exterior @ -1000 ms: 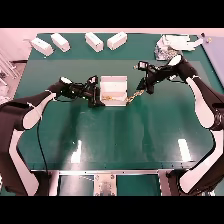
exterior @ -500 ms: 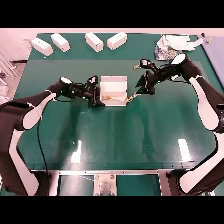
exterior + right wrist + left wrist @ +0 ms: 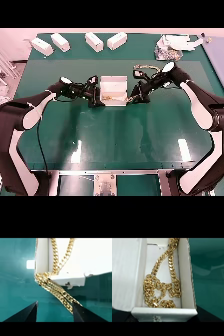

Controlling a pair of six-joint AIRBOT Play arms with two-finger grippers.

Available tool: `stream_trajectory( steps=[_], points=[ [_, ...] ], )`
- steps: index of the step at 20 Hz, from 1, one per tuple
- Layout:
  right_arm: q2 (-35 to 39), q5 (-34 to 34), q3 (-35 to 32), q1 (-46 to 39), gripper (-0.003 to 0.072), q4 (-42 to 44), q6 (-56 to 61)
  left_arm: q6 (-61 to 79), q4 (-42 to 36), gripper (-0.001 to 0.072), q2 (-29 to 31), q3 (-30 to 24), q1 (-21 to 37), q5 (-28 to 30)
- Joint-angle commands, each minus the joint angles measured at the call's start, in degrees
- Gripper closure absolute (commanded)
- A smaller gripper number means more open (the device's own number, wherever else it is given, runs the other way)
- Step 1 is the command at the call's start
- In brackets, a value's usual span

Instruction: Fold the box and place the chain.

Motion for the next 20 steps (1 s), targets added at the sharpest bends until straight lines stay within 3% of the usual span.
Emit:
stream_trajectory(
  steps=[1,6,7,10,15,20],
  points=[
    [-1.38,-2.6,-0.35,1.49,0.0171,0.02,-2.14,0.0,0.02,0.0341,0.0,0.02,0.02,0.0],
    [-2.27,-5.95,-0.39,2.71,0.0173,0.2,-2.34,0.0,0.0,0.0341,0.0,0.0,0.0,0.02],
    [-2.51,-6.56,-0.39,3.13,0.0218,0.07,-2.58,0.0,0.02,0.0341,0.0,0.02,0.0,0.0],
    [-2.6,-8.83,-0.37,3.39,0.0651,-0.81,-2.71,0.0,0.0,0.0341,0.0,0.02,0.0,0.0],
    [-0.76,-7.91,1.09,1.68,0.0676,-1.68,0.57,0.0,0.02,0.0341,0.0,0.0,0.0,0.02],
    [6.16,-7.65,1.27,1.7,0.0678,-1.68,1.42,0.0,0.0,0.0341,0.0,0.02,0.02,0.02]
  ],
)
